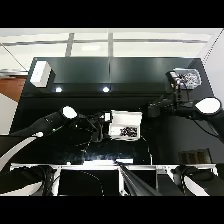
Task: Fold the box and place the chain.
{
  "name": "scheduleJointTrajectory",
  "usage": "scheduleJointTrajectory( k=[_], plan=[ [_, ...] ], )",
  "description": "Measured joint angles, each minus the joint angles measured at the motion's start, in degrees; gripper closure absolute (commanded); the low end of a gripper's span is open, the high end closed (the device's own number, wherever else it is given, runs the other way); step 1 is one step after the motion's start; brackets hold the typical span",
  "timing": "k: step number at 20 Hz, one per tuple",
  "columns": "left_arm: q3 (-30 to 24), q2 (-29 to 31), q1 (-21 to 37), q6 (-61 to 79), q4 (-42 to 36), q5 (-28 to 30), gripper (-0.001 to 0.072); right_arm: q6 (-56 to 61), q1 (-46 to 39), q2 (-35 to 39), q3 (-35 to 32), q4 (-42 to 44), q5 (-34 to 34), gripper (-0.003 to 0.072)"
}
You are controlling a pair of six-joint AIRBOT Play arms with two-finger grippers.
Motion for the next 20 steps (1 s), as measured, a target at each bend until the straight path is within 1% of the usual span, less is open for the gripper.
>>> scheduleJointTrajectory(
  k=[2, 4, 9, 13, 16, 20],
  plan=[
    [0.0, 0.0, 0.0, 0.0, 0.0, 0.0, 0.0235, -3.39, 1.44, -0.98, 0.07, 0.0, 0.22, -0.001],
    [0.0, 0.0, 0.0, 0.0, 0.0, 0.0, 0.0235, -7.69, 2.25, -1.44, 0.11, 0.02, 2.16, -0.0011],
    [0.0, 0.0, 0.0, 0.0, 0.0, 0.0, 0.0235, -16.72, 2.97, -0.81, 1.84, -0.33, 10.93, -0.0011],
    [0.0, 0.0, 0.0, 0.0, 0.02, 0.0, 0.0235, -19.8, 3.1, -0.31, 2.47, -3.56, 17.84, -0.0012],
    [0.0, 0.0, 0.0, 0.0, 0.02, -0.02, 0.0235, -21.22, 3.15, -0.2, 2.19, -5.31, 19.37, -0.0012],
    [0.0, 0.0, 0.0, 0.0, 0.0, -0.02, 0.0235, -24.48, 3.15, -0.17, 1.95, -6.19, 19.43, -0.0011]
  ],
)
